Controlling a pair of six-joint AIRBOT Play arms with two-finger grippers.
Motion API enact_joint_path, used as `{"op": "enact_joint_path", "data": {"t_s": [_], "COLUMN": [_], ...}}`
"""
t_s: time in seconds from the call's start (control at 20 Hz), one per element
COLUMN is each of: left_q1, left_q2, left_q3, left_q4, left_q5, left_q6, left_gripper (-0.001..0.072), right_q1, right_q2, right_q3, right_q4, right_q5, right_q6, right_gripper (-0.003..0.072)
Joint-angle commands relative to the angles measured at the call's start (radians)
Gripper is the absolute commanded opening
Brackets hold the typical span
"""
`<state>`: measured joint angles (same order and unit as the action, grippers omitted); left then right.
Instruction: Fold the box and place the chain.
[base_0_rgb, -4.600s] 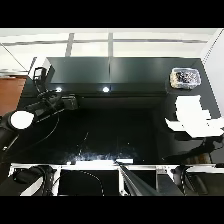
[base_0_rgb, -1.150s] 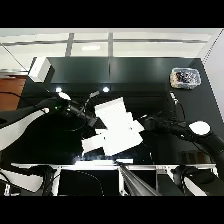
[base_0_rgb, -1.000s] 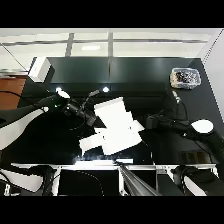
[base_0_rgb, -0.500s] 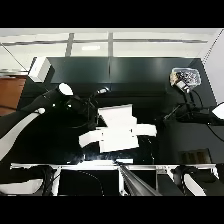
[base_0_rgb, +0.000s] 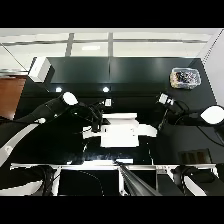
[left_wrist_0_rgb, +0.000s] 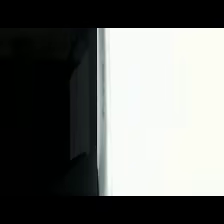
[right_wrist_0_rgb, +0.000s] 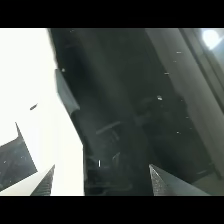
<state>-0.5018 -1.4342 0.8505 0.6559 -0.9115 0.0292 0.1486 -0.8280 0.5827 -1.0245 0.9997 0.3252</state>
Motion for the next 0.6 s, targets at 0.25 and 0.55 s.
{"op": "enact_joint_path", "data": {"t_s": [0.25,0.55], "left_q1": [-0.003,-0.004], "left_q2": [-0.019,-0.027], "left_q3": [-0.025,-0.025], "left_q4": [0.074,0.065], "left_q5": [0.036,0.033], "left_q6": [0.020,0.017], "left_gripper": [0.0028,0.0029], "right_q1": [0.143,0.272], "right_q2": [-0.001,-0.001], "right_q3": [-0.161,-0.216], "right_q4": [0.016,0.056], "right_q5": [-0.024,-0.098], "right_q6": [-0.064,-0.065], "right_gripper": [0.0701,0.0701]}}
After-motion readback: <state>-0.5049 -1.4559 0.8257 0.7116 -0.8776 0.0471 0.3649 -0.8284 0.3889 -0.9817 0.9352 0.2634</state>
